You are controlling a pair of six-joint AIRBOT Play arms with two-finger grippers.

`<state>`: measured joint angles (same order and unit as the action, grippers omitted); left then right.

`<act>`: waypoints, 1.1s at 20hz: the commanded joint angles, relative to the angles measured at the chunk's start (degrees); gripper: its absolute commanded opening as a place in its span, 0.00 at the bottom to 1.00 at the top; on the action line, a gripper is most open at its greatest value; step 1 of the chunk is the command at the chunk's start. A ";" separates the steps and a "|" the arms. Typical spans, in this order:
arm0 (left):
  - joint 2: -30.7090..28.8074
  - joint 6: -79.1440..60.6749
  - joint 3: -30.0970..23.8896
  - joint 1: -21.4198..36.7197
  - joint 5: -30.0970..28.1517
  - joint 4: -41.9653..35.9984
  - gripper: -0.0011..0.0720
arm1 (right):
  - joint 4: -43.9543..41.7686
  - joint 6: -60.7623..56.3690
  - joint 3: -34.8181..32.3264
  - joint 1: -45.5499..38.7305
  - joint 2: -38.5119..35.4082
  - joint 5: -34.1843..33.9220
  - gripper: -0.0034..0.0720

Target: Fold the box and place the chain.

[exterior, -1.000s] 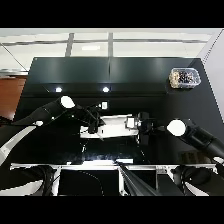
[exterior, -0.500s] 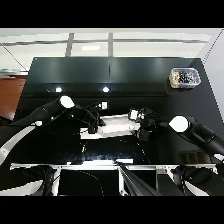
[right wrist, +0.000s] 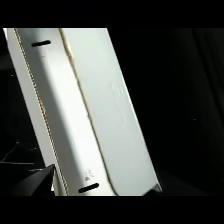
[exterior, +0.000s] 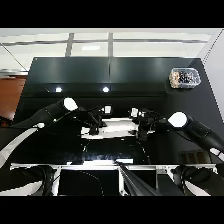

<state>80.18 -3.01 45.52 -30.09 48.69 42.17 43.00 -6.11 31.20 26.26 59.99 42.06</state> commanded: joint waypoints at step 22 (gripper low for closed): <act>-0.02 0.46 0.04 -0.24 -0.44 0.61 0.05 | -6.56 19.02 -3.02 -0.31 8.15 -0.15 0.98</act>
